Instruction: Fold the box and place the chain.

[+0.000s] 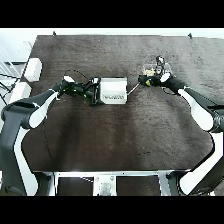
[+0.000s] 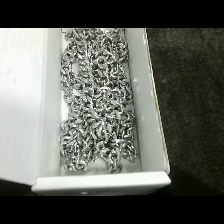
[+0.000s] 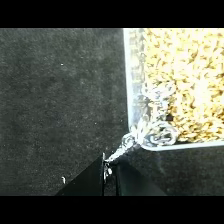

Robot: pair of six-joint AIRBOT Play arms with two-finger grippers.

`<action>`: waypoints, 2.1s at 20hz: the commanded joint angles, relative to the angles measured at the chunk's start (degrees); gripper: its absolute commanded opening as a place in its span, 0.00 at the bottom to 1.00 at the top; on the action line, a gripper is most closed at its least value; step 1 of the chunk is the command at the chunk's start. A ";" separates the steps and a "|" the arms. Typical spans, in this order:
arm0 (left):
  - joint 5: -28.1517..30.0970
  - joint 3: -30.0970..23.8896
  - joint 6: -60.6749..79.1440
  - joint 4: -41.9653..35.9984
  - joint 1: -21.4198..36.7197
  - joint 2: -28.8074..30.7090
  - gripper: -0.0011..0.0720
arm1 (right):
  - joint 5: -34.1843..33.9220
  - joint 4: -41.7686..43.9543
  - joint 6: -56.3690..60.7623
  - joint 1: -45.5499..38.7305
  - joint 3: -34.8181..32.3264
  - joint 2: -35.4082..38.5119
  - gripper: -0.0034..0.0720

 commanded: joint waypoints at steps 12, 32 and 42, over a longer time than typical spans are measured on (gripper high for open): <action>0.00 0.00 0.00 0.02 -0.04 0.00 0.59 | 19.85 -6.62 -7.23 8.44 0.22 33.20 0.07; 0.00 0.00 0.00 0.02 -0.04 0.00 0.59 | 8.09 -6.95 -7.26 19.37 -16.20 26.25 0.07; 0.02 0.00 0.00 0.02 -0.04 0.00 0.59 | 6.99 -6.95 -8.76 19.34 -14.93 23.78 0.07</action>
